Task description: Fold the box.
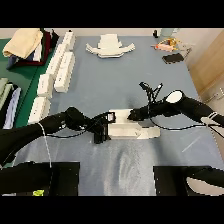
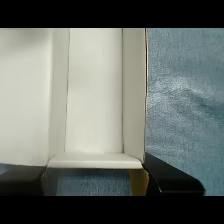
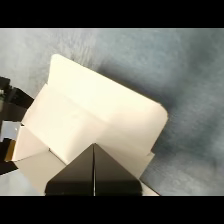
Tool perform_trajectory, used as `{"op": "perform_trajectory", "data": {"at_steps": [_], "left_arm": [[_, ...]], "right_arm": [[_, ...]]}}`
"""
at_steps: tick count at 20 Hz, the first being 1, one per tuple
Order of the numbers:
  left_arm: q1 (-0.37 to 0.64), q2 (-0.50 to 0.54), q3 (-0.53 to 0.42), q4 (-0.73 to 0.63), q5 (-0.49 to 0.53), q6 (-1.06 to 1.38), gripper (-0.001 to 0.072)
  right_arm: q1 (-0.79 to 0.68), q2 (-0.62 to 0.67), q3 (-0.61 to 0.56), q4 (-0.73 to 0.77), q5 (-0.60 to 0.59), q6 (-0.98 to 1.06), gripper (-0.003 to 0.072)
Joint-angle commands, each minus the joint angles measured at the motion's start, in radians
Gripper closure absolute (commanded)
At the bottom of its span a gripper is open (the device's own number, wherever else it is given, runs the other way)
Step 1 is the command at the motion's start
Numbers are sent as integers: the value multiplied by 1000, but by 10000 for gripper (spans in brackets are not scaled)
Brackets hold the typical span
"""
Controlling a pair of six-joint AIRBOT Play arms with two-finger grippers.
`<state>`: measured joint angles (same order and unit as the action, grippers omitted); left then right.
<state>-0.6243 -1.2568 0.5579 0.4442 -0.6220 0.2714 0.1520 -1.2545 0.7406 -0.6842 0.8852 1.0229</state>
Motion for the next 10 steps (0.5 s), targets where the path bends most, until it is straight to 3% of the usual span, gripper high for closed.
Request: {"op": "perform_trajectory", "data": {"at_steps": [1, 10], "left_arm": [[1, 1, 0, 1, 0, 1, 207], [1, 1, 0, 0, 1, 0, 207]], "right_arm": [[-1, -25, 2, -23, -15, -43, 680], [64, -55, 2, -37, -30, -108, 680]]}}
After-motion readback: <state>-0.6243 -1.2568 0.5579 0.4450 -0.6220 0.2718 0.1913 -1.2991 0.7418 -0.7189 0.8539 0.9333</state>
